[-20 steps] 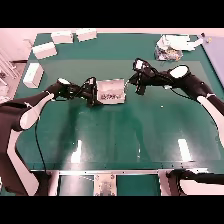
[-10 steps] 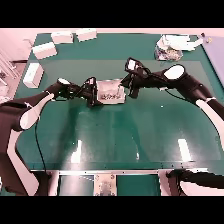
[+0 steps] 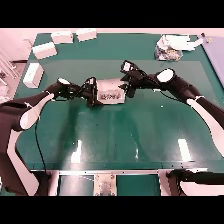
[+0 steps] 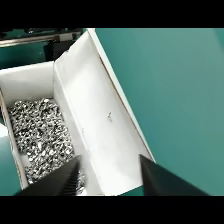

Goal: Fold the box and place the chain.

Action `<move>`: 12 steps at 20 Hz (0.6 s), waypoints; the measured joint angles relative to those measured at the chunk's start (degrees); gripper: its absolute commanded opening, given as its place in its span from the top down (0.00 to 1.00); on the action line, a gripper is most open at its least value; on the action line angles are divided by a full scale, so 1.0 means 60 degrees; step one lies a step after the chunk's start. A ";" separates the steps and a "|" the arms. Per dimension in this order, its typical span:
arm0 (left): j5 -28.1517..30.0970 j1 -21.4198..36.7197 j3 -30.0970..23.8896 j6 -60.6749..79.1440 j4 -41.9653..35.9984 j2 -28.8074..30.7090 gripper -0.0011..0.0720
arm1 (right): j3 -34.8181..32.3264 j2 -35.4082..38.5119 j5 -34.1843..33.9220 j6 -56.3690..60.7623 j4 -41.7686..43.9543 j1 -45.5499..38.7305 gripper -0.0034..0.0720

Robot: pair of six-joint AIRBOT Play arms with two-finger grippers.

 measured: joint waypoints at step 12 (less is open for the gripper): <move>-0.0004 0.0000 0.0000 0.0000 0.0000 0.0000 0.64 | 0.0087 0.0703 -0.1843 -0.0015 0.0517 0.0000 0.87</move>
